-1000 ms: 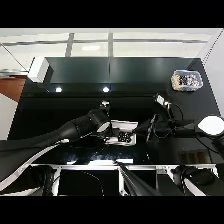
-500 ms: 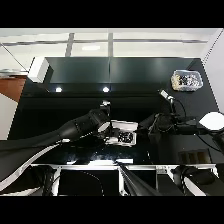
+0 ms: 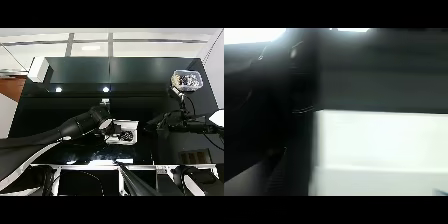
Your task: Fold the box and place the chain.
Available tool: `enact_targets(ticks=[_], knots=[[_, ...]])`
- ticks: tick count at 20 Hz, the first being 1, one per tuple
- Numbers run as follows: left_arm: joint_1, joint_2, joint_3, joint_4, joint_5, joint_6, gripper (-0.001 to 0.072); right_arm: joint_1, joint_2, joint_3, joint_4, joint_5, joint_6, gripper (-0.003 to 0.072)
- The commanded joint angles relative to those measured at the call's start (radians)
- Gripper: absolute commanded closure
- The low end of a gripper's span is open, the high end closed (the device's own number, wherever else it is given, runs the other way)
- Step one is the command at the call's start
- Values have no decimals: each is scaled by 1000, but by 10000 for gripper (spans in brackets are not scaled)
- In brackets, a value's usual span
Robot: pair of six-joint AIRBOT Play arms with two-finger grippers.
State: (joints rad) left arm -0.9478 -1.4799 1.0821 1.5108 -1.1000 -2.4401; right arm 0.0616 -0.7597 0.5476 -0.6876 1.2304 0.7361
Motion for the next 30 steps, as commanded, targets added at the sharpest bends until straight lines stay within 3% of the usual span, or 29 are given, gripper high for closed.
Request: enact_targets(ticks=[1,7,9,11,13,16,17,19,20,22,30], knots=[[4,10,76,-1,-100,108,194,-14,-1,1,-2,5,9,186],[8,175,103,61,-282,516,196,-14,-1,1,-3,1,10,186],[44,266,52,86,-282,629,195,-14,-1,1,-4,0,12,186],[142,389,-60,47,-201,672,195,-14,-1,1,-5,-1,12,186],[285,532,-212,-131,-97,860,196,-14,-1,1,-8,-5,12,186],[493,691,-436,-565,41,1455,198,-14,-1,1,-48,-19,13,186],[533,707,-495,-621,79,1613,198,-14,-1,1,-51,-19,13,186],[557,701,-583,-633,183,1848,166,-14,-1,1,-50,-19,26,186],[553,691,-610,-640,231,1917,-5,-14,-1,1,-50,-19,34,186],[528,654,-643,-666,312,2092,-2,-14,-1,1,-50,-19,36,186],[527,371,-581,-966,223,2647,8,-14,-1,1,-50,-22,48,187]])
